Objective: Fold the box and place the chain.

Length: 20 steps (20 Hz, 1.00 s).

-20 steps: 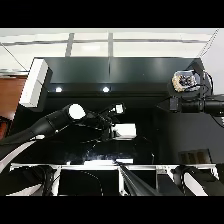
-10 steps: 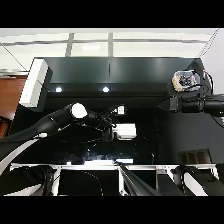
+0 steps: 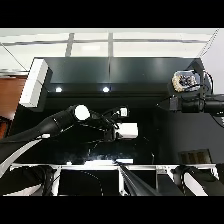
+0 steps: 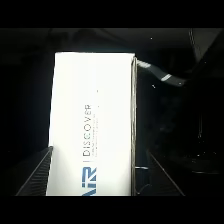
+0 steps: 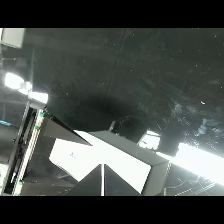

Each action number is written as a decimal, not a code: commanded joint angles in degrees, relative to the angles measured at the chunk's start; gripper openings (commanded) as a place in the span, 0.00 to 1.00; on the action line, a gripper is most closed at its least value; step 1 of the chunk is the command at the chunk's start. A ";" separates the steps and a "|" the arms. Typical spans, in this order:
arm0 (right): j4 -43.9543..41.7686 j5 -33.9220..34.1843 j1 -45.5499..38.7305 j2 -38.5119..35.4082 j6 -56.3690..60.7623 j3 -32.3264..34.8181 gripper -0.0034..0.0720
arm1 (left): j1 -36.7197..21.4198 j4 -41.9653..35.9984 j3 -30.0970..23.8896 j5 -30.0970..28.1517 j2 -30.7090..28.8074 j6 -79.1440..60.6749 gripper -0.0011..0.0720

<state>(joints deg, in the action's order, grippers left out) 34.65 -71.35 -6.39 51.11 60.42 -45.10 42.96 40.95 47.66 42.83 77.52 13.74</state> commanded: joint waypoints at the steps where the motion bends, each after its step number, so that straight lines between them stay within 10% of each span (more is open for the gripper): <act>1: 0.31 0.02 -0.02 0.00 0.00 -0.07 0.07 | 0.02 0.61 0.00 -0.46 -2.14 0.04 0.99; 20: 1.36 0.00 -0.02 0.00 0.02 -0.07 0.07 | 1.57 0.59 -0.07 -1.99 -0.85 3.48 0.99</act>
<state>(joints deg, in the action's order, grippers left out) 35.97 -71.35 -6.39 51.11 60.42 -45.10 44.31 41.54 47.62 40.93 76.49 16.93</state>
